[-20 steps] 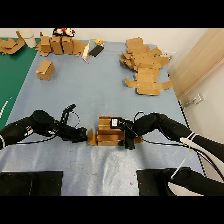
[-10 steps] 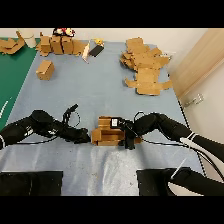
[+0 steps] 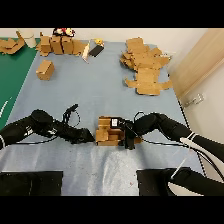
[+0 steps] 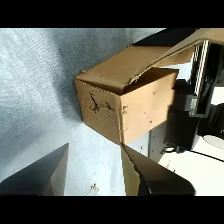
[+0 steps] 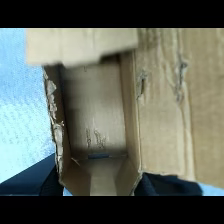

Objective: Fold the box.

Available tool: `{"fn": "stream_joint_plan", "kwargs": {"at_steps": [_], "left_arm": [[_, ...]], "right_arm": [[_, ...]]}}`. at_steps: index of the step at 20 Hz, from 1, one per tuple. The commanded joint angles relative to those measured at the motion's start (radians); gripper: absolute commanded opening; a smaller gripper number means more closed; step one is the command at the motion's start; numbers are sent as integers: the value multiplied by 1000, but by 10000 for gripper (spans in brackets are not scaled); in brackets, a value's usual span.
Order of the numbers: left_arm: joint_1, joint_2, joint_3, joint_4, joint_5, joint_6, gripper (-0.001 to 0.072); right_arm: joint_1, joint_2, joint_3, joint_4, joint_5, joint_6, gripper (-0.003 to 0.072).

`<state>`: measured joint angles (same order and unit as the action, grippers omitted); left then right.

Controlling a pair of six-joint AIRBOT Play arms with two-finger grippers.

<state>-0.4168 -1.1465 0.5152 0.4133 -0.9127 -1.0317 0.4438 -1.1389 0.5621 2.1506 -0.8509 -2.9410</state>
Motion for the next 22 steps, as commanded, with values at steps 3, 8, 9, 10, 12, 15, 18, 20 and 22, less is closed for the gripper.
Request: {"fn": "stream_joint_plan", "kwargs": {"at_steps": [3, 8, 9, 10, 12, 15, 18, 20, 22], "left_arm": [[28, -1, 1, 18, 5, 3, 493], [48, -1, 1, 13, 6, 35, 493], [48, -1, 1, -7, 6, 70, 493], [47, -1, 1, -33, 5, 112, 493], [42, -1, 1, -89, 4, 178, 494], [29, -1, 1, -137, 13, 230, 494], [12, -1, 1, -143, 42, 232, 494], [11, -1, 1, -144, 49, 232, 494], [11, -1, 1, -144, 49, 231, 494]], "right_arm": [[0, 0, 0, 0, 0, 0, 505], [0, 0, 0, 0, 0, 0, 505], [0, 0, 0, 0, 0, 0, 505], [0, 0, 0, 0, 0, 0, 505], [0, 0, 0, 0, 0, 0, 505], [0, -1, 0, 0, 0, 0, 505], [0, 0, 0, 0, 0, 0, 505], [0, 0, 0, 0, 0, 0, 505], [0, 0, 0, 0, 0, 0, 505]]}}
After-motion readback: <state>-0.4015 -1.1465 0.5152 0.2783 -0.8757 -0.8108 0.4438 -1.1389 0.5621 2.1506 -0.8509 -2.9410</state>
